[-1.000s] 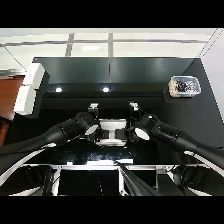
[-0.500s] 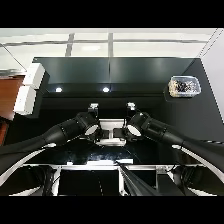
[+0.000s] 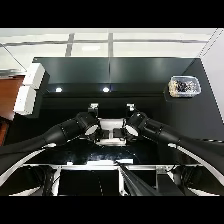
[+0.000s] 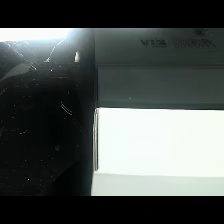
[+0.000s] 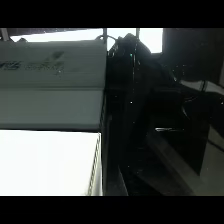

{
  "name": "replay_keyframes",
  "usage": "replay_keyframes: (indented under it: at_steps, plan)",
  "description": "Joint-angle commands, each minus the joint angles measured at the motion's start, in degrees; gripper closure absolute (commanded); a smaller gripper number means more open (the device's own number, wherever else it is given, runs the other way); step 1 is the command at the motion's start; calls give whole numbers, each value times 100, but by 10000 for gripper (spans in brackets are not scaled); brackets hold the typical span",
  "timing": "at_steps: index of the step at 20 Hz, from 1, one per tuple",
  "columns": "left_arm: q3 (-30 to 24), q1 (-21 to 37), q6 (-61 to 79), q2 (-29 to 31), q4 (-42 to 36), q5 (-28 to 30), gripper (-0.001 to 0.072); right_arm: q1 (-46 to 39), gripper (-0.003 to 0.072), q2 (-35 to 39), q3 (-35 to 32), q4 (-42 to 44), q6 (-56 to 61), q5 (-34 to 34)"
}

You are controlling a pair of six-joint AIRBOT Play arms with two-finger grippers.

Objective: Fold the box and place the chain.

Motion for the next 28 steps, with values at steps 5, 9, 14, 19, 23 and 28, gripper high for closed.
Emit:
replay_keyframes:
  at_steps: [5,9,14,19,23,28]
  plan:
    - [0,2,2,-2,9,15,681,4,563,-31,2,-17,2,-133]
    - [0,2,2,-2,13,11,681,4,644,-33,2,-13,2,-199]
    - [0,2,2,-2,13,15,681,7,666,-33,2,-13,4,-203]
    - [0,2,2,-2,17,20,681,7,657,-26,22,-17,0,-59]
    - [0,2,2,-2,15,17,681,7,404,-24,92,-35,0,90]
    - [0,2,2,-2,20,20,681,7,571,-26,92,76,4,-46]
